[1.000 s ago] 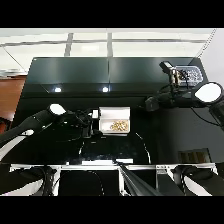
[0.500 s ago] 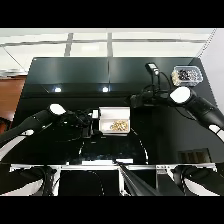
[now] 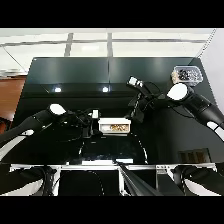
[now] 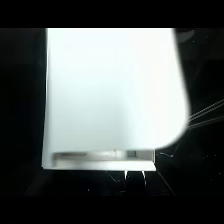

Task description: Fold the box and place the chain.

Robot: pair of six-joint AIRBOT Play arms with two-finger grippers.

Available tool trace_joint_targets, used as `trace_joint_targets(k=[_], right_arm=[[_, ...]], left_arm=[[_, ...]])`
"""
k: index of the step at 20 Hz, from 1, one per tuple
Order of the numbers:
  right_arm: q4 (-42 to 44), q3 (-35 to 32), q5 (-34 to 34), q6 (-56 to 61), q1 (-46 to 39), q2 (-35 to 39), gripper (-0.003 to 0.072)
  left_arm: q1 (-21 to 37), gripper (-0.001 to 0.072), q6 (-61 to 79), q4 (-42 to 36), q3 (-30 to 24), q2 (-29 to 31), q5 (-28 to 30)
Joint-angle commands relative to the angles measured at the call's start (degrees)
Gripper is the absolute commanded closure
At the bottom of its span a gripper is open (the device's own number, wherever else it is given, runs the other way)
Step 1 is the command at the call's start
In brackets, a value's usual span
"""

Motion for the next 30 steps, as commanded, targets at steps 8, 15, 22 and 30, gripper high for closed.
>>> trace_joint_targets(k=[8, 15, 22, 30], right_arm=[[0.1, 0.1, 3.0, -9.3, 0.8, 0.0, -0.0029], [-1.7, -0.2, 2.9, -12.3, 0.8, 0.0, -0.0030], [-1.8, -1.4, 2.8, -14.3, 0.9, 0.0, -0.0030], [-1.6, -1.4, 2.5, -14.8, 3.0, 0.0, -0.0030]], left_arm=[[0.0, 0.0419, 0.0, 0.0, 0.1, 0.0, 0.0], [0.0, 0.0419, 0.0, 0.0, 0.1, 0.0, 0.0], [0.0, 0.0418, 0.0, 0.0, 0.1, 0.0, 0.0], [0.0, 0.0419, 0.0, 0.0, 0.1, 0.0, 0.0]])
